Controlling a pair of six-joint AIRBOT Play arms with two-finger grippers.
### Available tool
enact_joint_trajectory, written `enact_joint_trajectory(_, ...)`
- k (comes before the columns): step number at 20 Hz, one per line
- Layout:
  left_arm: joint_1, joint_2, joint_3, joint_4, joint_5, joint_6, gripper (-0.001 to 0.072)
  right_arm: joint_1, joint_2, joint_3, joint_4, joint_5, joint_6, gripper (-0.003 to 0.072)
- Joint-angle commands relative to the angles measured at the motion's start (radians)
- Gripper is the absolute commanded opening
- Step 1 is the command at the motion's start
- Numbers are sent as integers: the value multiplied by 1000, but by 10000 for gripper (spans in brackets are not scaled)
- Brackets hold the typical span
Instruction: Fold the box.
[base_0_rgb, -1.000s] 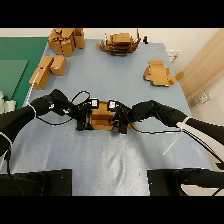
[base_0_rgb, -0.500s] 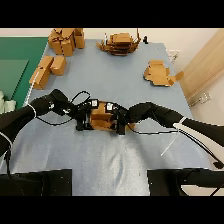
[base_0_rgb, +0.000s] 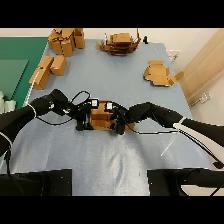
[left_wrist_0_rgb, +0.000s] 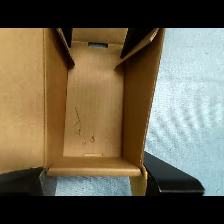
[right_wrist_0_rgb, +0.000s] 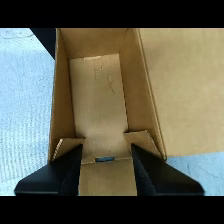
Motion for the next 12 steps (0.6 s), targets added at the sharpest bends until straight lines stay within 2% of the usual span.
enact_joint_trajectory(1, 0, 0, 0, 1, 1, 2, 350, -2, 11, 1, -50, -6, 61, 548)
enact_joint_trajectory(7, 0, 0, 0, 1, 1, 2, 350, -11, 55, 1, -262, -62, 373, 548)
enact_joint_trajectory(9, 0, 0, 0, 1, 2, 2, 350, -39, 67, 1, -270, -109, 483, 536)
enact_joint_trajectory(11, 1, 0, 0, 1, 2, 2, 350, -83, 89, 1, -262, -146, 599, 348)
enact_joint_trajectory(12, 1, 0, 0, 1, 2, 2, 349, -111, 107, 1, -235, -167, 613, 189)
